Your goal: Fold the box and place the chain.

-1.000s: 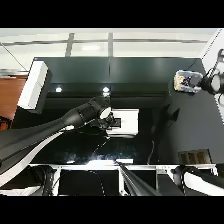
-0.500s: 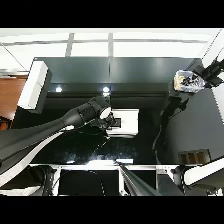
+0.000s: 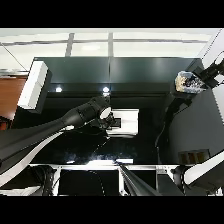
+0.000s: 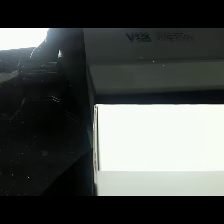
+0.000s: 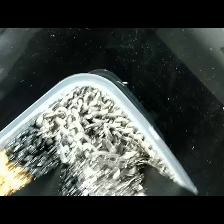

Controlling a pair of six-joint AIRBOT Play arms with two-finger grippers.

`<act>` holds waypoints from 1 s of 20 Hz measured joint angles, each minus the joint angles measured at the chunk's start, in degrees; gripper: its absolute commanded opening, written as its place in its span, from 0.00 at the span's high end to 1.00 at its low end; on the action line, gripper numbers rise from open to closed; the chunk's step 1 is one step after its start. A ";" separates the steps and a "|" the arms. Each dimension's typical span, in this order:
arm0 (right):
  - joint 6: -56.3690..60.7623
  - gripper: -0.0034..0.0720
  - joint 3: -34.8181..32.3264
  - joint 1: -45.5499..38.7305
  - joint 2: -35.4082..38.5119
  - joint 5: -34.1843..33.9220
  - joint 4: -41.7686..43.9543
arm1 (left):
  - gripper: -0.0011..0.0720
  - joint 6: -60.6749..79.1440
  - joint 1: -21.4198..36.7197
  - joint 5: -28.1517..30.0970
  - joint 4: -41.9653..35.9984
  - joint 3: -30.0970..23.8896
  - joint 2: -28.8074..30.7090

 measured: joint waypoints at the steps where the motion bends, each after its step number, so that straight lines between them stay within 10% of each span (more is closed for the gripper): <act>1: 0.02 0.45 0.07 -0.09 -0.35 -0.28 0.48 | 0.94 -0.02 0.00 0.00 0.00 0.00 0.00; 4: -0.07 0.92 0.15 -0.33 -0.98 -1.27 1.75 | 0.94 0.00 0.00 0.02 0.00 0.00 0.00; 20: -23.19 0.93 0.26 -3.28 24.59 0.28 8.63 | 0.94 0.00 0.00 0.04 0.00 0.00 0.00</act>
